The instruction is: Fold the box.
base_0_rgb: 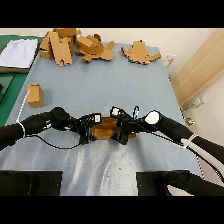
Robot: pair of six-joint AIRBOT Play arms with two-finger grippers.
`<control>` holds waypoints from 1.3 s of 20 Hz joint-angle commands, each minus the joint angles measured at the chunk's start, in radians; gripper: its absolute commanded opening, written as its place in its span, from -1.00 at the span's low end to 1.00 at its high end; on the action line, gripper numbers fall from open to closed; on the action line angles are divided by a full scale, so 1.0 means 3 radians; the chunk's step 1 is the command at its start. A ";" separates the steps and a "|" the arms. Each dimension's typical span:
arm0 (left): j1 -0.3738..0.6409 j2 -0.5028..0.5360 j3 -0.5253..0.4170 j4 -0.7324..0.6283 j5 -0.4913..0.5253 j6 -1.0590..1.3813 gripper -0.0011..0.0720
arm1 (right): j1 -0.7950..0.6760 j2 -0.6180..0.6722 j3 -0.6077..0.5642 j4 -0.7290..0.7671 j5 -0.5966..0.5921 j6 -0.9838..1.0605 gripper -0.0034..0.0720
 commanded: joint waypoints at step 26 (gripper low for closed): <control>0.0000 -0.0003 -0.0003 0.0003 -0.0001 0.0001 0.28 | 0.0001 0.0270 0.0193 0.0914 0.0120 0.2562 -0.90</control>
